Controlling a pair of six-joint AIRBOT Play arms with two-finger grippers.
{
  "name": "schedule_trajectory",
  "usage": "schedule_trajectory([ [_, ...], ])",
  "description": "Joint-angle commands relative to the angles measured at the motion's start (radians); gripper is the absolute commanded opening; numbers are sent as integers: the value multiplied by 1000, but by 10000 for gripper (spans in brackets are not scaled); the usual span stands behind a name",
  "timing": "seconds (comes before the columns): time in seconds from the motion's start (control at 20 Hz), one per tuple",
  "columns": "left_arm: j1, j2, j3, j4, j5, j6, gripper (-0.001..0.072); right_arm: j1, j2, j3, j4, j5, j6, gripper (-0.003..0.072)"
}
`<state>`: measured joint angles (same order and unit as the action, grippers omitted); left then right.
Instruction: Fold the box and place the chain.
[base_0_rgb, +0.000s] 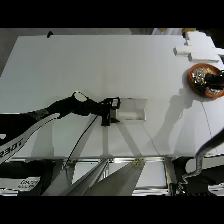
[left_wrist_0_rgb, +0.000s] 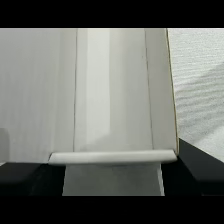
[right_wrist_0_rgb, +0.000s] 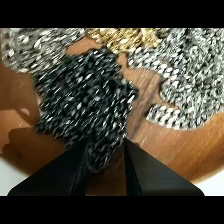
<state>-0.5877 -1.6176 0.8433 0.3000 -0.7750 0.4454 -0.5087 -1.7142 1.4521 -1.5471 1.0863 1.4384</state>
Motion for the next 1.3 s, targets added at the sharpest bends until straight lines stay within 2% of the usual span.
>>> schedule_trajectory([
  [0.0,0,0,0,0,0,0,39,-9,-22,2,14,-44,1,216],
  [0.3,0,0,0,0,0,0,39,-9,-42,2,46,-59,-4,214],
  [0.4,0,0,0,0,0,0,39,-9,-45,2,68,-74,-8,107],
  [0.45,0,0,0,0,0,0,39,-8,-45,2,68,-82,-8,78],
  [0.65,0,0,0,0,0,0,39,-9,-45,2,66,-85,-8,74],
  [0.7,0,0,0,0,0,0,39,-9,-45,2,66,-83,-8,19],
  [0.85,0,0,0,0,0,0,39,-8,-23,2,67,-76,-57,13],
  [1.1,0,0,0,0,0,0,39,-8,84,2,62,-79,-87,13],
  [1.25,0,0,0,0,0,0,39,-2,122,2,94,0,-117,12],
])
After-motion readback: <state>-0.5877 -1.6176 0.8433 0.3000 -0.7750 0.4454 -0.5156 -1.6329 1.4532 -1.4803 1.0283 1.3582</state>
